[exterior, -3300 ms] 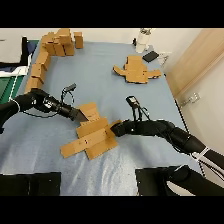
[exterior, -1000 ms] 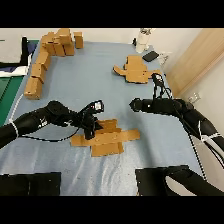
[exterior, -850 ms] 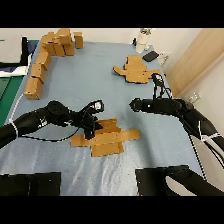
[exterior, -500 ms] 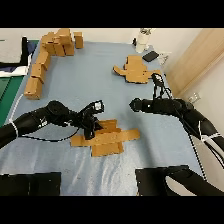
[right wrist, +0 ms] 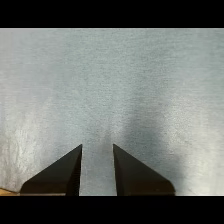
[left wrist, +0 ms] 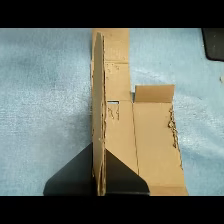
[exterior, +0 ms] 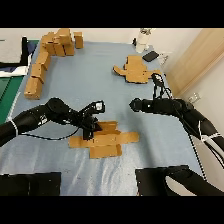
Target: Fold the box.
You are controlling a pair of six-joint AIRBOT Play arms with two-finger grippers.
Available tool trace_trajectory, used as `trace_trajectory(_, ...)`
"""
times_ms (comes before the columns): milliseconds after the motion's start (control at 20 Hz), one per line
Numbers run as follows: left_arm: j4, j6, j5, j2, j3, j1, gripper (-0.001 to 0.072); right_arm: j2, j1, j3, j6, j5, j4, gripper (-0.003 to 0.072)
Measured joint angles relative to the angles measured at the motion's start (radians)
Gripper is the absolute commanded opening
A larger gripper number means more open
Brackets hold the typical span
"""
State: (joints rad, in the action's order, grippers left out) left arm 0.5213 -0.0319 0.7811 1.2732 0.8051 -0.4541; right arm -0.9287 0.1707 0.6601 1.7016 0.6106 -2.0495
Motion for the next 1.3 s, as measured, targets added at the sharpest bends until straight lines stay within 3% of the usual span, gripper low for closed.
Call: trace_trajectory(1300, -0.066, 0.003, 0.030, 0.049, 0.003, 0.043, 0.0013, 0.000, 0.000, 0.000, 0.000, 0.015, 0.000, 0.0292)
